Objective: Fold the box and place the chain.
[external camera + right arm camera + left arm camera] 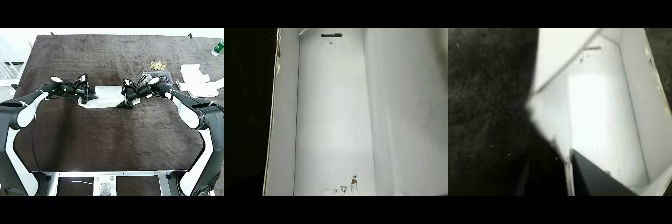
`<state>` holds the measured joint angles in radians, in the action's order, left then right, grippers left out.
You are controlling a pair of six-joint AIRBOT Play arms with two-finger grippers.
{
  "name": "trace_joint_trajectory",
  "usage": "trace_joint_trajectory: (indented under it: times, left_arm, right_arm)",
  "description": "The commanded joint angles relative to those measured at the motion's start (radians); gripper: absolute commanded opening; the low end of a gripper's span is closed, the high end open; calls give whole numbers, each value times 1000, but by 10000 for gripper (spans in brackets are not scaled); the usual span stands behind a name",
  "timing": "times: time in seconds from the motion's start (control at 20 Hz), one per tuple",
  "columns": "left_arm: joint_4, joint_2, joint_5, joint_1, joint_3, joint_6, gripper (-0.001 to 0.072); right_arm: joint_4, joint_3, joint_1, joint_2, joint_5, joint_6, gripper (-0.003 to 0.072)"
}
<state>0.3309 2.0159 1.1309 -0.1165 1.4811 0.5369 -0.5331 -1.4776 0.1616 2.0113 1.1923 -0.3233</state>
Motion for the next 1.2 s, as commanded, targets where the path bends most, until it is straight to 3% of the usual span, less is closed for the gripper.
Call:
trace_joint_trajectory:
  times: [0.0,0.25,0.55,0.6,0.65,0.7,0.95,1.15]
  left_arm:
    - [-10,-7,4,2,0,15,300]
    - [7,-64,14,43,2,13,300]
    - [-10,-109,225,162,2,-19,298]
    - [-9,-109,248,163,2,-53,278]
    - [-9,-109,280,163,2,-75,105]
    - [-8,-109,314,161,2,-72,19]
    - [-23,-183,290,154,-1,-205,13]
    - [29,-302,243,80,-37,-295,13]
  right_arm:
    - [2,0,1,0,-2,0,578]
    - [2,0,1,0,-2,0,578]
    - [2,0,1,0,-2,0,578]
    - [2,0,1,0,-2,0,578]
    - [2,0,1,0,-2,0,578]
    - [2,0,1,0,-2,0,578]
    - [2,0,1,0,-2,0,578]
    - [2,0,2,0,-2,0,578]
